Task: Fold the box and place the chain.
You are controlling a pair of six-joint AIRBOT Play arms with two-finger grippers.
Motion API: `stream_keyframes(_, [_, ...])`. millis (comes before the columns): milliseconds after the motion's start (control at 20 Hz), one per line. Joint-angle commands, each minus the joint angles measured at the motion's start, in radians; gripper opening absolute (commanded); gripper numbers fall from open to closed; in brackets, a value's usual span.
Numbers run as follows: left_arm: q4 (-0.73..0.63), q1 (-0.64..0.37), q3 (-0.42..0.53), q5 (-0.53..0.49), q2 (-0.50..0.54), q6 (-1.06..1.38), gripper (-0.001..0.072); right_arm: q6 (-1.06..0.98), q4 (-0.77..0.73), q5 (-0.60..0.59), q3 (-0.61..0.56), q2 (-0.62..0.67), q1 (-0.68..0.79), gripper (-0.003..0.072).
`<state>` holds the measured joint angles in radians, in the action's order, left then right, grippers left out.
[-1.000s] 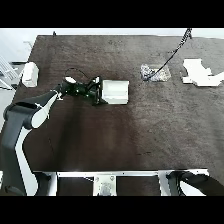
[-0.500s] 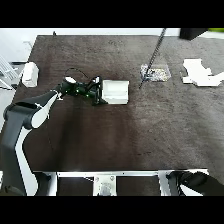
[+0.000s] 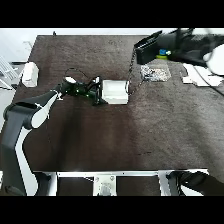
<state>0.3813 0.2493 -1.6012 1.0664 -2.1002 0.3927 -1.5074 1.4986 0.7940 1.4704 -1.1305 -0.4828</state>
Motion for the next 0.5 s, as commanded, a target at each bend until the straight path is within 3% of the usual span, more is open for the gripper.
stream_keyframes(0, [0.0, -0.001, 0.0, 0.0, 0.001, 0.0, 0.041, -0.008, -0.025, -0.109, -0.043, -0.072, -0.002, 0.0013])
stream_keyframes(300, [0.0, -0.001, 0.0, 0.0, 0.001, 0.0, 0.041, -0.007, -0.147, -0.12, -0.113, -0.214, -0.002, 0.0014])
stream_keyframes(450, [0.0, -0.001, 0.0, 0.0, 0.001, 0.0, 0.0411, -0.007, -0.2, -0.268, -0.235, -0.311, -0.002, 0.0012])
